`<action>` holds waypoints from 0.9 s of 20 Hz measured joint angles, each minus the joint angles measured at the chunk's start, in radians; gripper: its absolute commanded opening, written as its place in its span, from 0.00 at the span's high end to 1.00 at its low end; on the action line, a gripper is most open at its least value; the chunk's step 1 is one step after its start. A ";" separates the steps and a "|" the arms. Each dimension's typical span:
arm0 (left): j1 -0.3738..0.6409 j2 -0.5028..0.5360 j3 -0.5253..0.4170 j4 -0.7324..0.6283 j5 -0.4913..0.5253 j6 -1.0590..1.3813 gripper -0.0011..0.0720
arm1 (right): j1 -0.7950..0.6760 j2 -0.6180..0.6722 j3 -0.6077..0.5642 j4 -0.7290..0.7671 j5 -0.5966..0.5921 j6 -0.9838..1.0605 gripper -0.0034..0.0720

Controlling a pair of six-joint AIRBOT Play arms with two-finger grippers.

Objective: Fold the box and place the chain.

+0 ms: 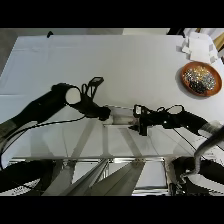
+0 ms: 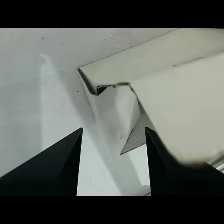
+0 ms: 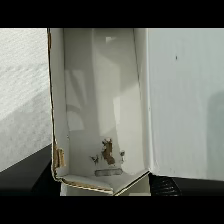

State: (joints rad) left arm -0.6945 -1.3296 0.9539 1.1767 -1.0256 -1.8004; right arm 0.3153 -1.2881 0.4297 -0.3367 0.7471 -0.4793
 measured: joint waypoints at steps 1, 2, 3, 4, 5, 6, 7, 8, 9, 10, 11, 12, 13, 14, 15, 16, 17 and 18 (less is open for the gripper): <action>-0.013 -0.010 0.003 0.009 0.007 -0.034 0.43 | 0.000 0.000 0.000 0.000 0.000 0.000 0.45; -0.025 -0.020 0.008 0.023 0.010 -0.066 0.43 | 0.000 0.000 0.000 0.000 0.000 0.000 0.45; -0.036 -0.030 0.015 0.038 0.013 -0.099 0.43 | 0.000 0.000 0.000 0.000 0.000 0.000 0.45; -0.046 -0.039 0.022 0.053 0.014 -0.131 0.43 | 0.000 0.000 0.000 0.000 0.000 0.000 0.45; -0.053 -0.048 0.027 0.067 0.014 -0.164 0.43 | 0.000 0.000 0.000 0.000 0.000 0.000 0.45; -0.058 -0.057 0.032 0.085 0.014 -0.198 0.43 | 0.000 0.000 0.000 0.000 0.000 0.000 0.45; -0.063 -0.066 0.034 0.098 0.016 -0.232 0.43 | 0.000 0.000 0.000 0.000 0.000 0.000 0.45; -0.067 -0.074 0.037 0.108 0.015 -0.264 0.44 | 0.000 0.000 0.000 0.000 0.000 0.000 0.45; -0.072 -0.082 0.038 0.119 0.021 -0.295 0.49 | 0.000 0.000 0.000 0.000 0.000 0.000 0.45; -0.076 -0.090 0.040 0.129 0.031 -0.321 0.52 | 0.000 0.000 0.000 0.000 0.000 0.000 0.45; -0.080 -0.096 0.040 0.135 0.047 -0.344 0.52 | 0.000 0.000 0.000 0.000 0.000 0.000 0.45; -0.087 -0.103 0.041 0.139 0.063 -0.368 0.52 | 0.000 0.000 0.000 0.000 0.000 0.000 0.45; -0.093 -0.110 0.042 0.142 0.080 -0.386 0.52 | 0.000 0.000 0.000 0.000 0.000 0.000 0.45; -0.099 -0.117 0.042 0.150 0.091 -0.401 0.52 | 0.000 0.000 0.000 0.000 0.000 0.000 0.45; -0.104 -0.125 0.042 0.154 0.099 -0.412 0.52 | 0.000 0.000 0.000 0.000 0.000 0.000 0.45; -0.108 -0.133 0.042 0.157 0.105 -0.422 0.52 | 0.000 0.000 0.000 0.000 0.001 0.000 0.45; -0.111 -0.141 0.042 0.159 0.109 -0.427 0.52 | 0.000 0.000 0.000 0.000 0.001 0.000 0.45; -0.113 -0.149 0.042 0.161 0.110 -0.430 0.53 | 0.000 0.000 0.000 0.000 0.001 0.000 0.45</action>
State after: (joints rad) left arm -0.8078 -1.4788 0.9955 1.3373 -0.9157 -2.2307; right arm 0.3153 -1.2881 0.4297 -0.3367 0.7479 -0.4793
